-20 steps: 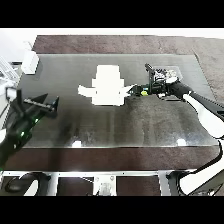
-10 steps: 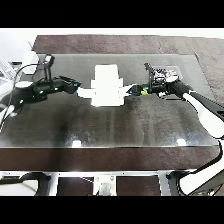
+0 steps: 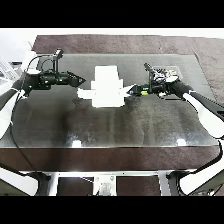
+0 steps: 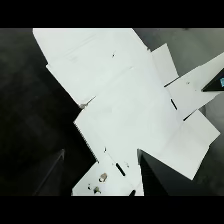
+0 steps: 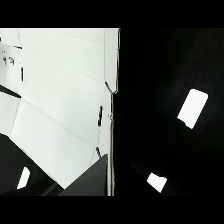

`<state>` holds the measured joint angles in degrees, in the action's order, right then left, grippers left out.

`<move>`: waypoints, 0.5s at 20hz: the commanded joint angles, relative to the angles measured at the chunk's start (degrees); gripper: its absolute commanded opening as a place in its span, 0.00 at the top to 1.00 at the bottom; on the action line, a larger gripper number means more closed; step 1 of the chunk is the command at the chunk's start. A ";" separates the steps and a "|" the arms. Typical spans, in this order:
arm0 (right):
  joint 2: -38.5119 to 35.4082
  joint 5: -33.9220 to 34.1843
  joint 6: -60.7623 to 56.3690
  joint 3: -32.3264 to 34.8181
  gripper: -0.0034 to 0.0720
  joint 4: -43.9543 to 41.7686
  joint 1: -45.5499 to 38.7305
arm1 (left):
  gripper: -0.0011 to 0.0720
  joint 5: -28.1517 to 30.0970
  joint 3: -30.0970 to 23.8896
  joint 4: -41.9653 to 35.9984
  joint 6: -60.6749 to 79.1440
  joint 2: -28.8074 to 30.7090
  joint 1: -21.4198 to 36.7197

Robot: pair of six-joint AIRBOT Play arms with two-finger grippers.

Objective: Fold the box and place the chain.

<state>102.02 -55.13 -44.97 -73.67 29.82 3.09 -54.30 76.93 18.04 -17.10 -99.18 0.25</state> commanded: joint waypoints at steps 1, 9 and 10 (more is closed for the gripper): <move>0.02 -0.02 -0.07 -0.04 0.94 0.48 0.00 | 0.26 -1.20 1.79 1.01 -5.49 -0.90 -1.55; 0.02 0.02 -0.04 -0.04 0.94 1.81 -0.07 | 0.26 0.94 15.98 18.64 -22.91 -9.70 -5.79; 0.02 0.00 -0.02 -0.04 0.94 1.84 -0.07 | 0.26 0.59 17.22 19.08 -23.58 -10.60 -5.81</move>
